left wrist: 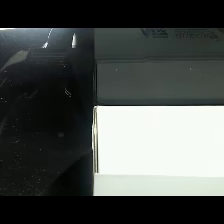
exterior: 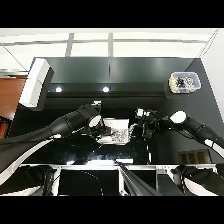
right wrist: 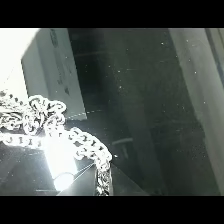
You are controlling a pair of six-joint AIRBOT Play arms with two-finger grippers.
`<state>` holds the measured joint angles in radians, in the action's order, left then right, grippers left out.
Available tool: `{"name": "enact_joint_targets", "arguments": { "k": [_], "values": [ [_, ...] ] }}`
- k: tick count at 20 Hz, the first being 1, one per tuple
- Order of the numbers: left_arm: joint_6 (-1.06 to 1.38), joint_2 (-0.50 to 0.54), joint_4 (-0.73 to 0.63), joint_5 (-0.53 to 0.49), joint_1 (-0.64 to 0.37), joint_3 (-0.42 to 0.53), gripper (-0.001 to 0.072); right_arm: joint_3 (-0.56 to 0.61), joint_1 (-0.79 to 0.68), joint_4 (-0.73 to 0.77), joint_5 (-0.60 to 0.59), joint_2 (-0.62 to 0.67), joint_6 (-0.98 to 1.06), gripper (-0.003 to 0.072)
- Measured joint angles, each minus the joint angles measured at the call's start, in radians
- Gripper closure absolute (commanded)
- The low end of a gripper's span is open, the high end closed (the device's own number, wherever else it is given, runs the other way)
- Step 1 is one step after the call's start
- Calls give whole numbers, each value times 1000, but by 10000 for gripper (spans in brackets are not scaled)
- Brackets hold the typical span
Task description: Fold the box and place the chain.
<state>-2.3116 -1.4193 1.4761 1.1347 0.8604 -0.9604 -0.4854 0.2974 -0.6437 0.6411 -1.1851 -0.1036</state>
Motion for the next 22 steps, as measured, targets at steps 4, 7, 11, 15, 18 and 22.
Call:
{"name": "enact_joint_targets", "arguments": {
  "k": [4,7,11,15,18,22],
  "values": [
    [0,0,0,0,0,0,679,1,0,-17,7,60,65,679],
    [0,0,0,0,0,0,680,-5,-2,-37,45,166,187,678],
    [0,0,0,0,0,0,680,-63,-2,-94,194,350,388,678],
    [0,0,0,-2,0,0,680,-159,-2,-69,353,497,586,678],
    [0,0,0,-5,0,0,680,-216,-2,50,432,548,668,677],
    [0,0,0,-6,0,0,680,-248,5,255,462,571,720,676]
  ]
}}
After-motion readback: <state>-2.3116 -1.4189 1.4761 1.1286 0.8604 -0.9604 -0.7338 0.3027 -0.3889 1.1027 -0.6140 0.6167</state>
